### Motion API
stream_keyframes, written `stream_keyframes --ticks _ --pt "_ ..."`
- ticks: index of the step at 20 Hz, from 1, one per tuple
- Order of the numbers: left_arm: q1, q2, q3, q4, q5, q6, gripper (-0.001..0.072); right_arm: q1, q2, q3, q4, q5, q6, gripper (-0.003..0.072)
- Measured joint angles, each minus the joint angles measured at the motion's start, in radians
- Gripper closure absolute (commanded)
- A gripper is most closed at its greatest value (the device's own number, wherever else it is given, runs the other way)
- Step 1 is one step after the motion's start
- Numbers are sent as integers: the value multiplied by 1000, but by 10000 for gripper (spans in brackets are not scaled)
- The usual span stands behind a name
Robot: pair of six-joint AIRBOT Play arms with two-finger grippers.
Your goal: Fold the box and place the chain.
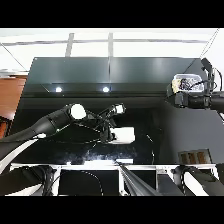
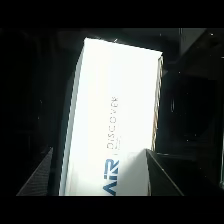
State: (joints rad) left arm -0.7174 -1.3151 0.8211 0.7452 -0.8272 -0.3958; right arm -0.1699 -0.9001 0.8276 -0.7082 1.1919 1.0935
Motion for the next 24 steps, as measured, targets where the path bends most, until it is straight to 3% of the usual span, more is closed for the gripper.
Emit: stream_keyframes --ticks 10,19,20,21,22,24 --pt "-43 -3 0 47 9 7 -1 0 0 0 0 0 3 660" --pt "-121 -73 0 120 146 7 15 0 0 0 -1 0 3 660" --pt "-125 -78 0 134 147 7 136 0 0 0 -1 0 3 660" --pt "-127 -81 1 148 148 7 339 0 0 0 -1 0 3 660" --pt "-127 -81 3 160 147 8 446 0 0 0 -1 0 3 660" --pt "-119 -72 11 194 135 3 447 0 0 0 -1 0 3 660"
